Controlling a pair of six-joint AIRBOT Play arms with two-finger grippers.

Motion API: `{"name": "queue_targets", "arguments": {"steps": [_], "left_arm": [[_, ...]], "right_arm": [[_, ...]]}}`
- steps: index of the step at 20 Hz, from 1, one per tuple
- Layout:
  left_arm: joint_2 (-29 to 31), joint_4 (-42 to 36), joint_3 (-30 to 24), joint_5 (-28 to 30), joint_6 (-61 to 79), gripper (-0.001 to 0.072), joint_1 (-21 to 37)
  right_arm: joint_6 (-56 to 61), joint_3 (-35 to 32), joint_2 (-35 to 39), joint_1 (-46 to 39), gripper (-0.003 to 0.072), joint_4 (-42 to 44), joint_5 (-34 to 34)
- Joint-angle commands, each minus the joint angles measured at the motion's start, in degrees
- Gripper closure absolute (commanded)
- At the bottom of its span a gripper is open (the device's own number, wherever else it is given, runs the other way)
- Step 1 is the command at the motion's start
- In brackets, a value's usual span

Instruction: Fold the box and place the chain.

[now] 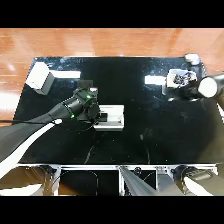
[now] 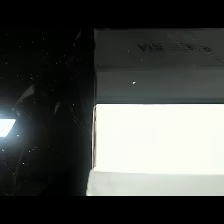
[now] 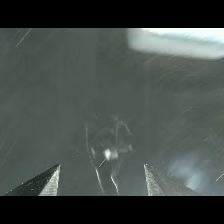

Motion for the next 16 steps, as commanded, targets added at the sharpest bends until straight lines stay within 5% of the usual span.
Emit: {"name": "queue_targets", "arguments": {"steps": [1, 8, 11, 16], "left_arm": [[0.00, -0.44, 0.00, -0.13, 0.02, 0.0689, -0.04], [0.00, -1.01, 0.00, -0.70, 0.02, 0.0689, -0.02], [0.00, -1.03, 0.00, -1.38, 0.02, 0.0689, 0.09], [0.00, -1.03, 0.00, -1.97, 0.02, 0.0689, 0.09]], "right_arm": [[-6.32, 4.85, -7.89, -12.92, 0.0071, 5.97, -9.11], [-26.12, 26.38, -32.52, -16.11, 0.0071, 8.85, -8.44], [-35.50, 27.69, -35.74, -16.11, 0.0071, 8.85, -12.96], [-50.31, 27.69, -38.40, -17.44, 0.0071, 8.68, -11.23]]}}
